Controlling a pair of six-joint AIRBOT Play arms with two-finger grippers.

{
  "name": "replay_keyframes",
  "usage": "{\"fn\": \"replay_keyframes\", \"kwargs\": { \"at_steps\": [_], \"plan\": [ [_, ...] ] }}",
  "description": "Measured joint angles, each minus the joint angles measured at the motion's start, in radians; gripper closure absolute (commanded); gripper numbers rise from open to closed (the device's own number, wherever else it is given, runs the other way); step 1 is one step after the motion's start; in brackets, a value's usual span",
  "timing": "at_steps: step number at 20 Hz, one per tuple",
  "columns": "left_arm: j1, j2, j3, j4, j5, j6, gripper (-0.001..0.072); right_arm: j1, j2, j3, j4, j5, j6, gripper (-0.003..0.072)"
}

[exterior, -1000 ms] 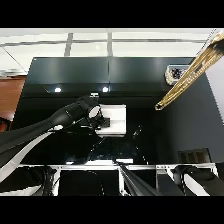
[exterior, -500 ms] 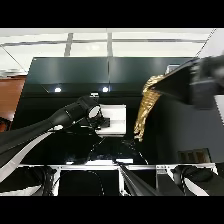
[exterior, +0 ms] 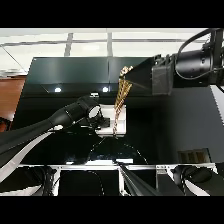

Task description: Fold the box and place the chain.

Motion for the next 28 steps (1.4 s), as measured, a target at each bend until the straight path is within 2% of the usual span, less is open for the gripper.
{"fn": "replay_keyframes", "kwargs": {
  "at_steps": [11,16,21,25,28],
  "plan": [
    [0.0,0.0,0.0,0.0,0.0,0.0,0.0684,0.003,-0.001,-0.003,0.097,-0.109,-0.024,0.0676],
    [0.0,0.0,0.0,0.0,0.0,0.0,0.0684,0.003,-0.006,-0.003,0.105,-0.112,-0.036,0.0676],
    [0.0,0.0,0.0,0.0,0.0,0.0,0.0684,0.006,-0.04,-0.013,0.072,-0.041,-0.039,0.0676],
    [0.0,0.0,0.0,0.0,0.0,0.0,0.0684,0.006,-0.051,-0.082,-0.005,0.006,-0.019,0.0675],
    [0.0,0.0,0.0,0.0,0.0,0.0,0.0684,0.011,-0.055,-0.188,-0.032,0.001,-0.001,0.0675]
  ]
}}
